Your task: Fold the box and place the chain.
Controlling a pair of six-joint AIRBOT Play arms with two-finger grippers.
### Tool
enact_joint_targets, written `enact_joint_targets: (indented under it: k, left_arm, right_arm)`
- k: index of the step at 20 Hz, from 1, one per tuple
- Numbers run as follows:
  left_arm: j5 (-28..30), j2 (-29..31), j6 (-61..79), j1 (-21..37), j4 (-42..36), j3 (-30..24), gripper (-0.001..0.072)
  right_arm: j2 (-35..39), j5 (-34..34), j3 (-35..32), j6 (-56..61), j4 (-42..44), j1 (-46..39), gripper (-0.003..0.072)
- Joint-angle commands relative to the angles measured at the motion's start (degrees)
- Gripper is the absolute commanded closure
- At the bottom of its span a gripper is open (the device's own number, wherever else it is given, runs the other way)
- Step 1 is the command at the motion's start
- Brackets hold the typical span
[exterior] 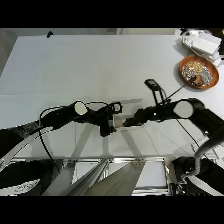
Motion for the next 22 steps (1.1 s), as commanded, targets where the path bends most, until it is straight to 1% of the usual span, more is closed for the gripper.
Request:
enact_joint_targets:
  k: [1, 2, 3, 4, 5, 6, 8, 10, 12, 15, 17, 20, 22]
  left_arm:
    - [0.00, 0.02, 0.02, 0.00, 0.00, -0.02, 0.0376]
    - [0.02, 0.02, 0.02, 0.00, 0.00, -0.02, 0.0376]
    - [0.02, 0.02, 0.02, 0.00, 0.00, -0.02, 0.0376]
    - [0.02, 0.02, 0.02, 0.00, 0.00, -0.02, 0.0376]
    - [0.02, 0.02, 0.02, 0.00, 0.00, -0.02, 0.0376]
    - [0.00, 0.02, 0.02, 0.00, 0.00, -0.02, 0.0376]
    - [0.02, 0.02, 0.02, 0.00, 0.00, -0.02, 0.0376]
    - [0.02, 0.02, 0.02, 0.00, 0.00, -0.02, 0.0376]
    - [0.02, 0.02, 0.04, 0.00, 0.00, -0.02, 0.0376]
    - [0.02, 0.02, 0.02, 0.00, 0.00, -0.02, 0.0376]
    - [0.00, 0.02, 0.02, 0.00, 0.00, -0.02, 0.0376]
    - [0.02, 0.02, 0.02, 0.00, 0.00, -0.02, 0.0376]
    - [0.02, 0.02, 0.02, 0.00, 0.00, -0.02, 0.0376]
  right_arm:
    - [7.65, 1.46, 1.84, -0.04, -4.61, -8.44, 0.0432]
    - [9.57, 1.53, 1.84, 0.20, -8.33, -12.02, 0.0432]
    - [10.08, 2.01, 1.84, 0.68, -12.35, -15.54, 0.0408]
    - [9.46, 2.19, 1.81, 0.68, -15.54, -19.26, 0.0363]
    - [7.96, 1.27, 1.81, 0.61, -17.62, -23.41, 0.0346]
    - [5.99, -0.66, 1.81, 0.59, -18.29, -27.19, 0.0346]
    - [1.05, -6.82, 1.84, 0.57, -18.25, -34.10, 0.0346]
    - [-3.85, -11.98, 2.03, 0.55, -18.25, -37.94, 0.0346]
    - [-9.01, -13.42, 3.56, 0.11, -18.25, -39.04, 0.0346]
    - [-16.02, -13.60, 7.58, -0.09, -17.99, -38.34, 0.0346]
    - [-19.98, -11.65, 10.73, -0.79, -17.99, -36.89, 0.0346]
    - [-24.96, -6.32, 14.97, -2.54, -18.03, -33.68, 0.0346]
    - [-26.86, -5.53, 17.11, -2.60, -18.27, -31.71, 0.0347]
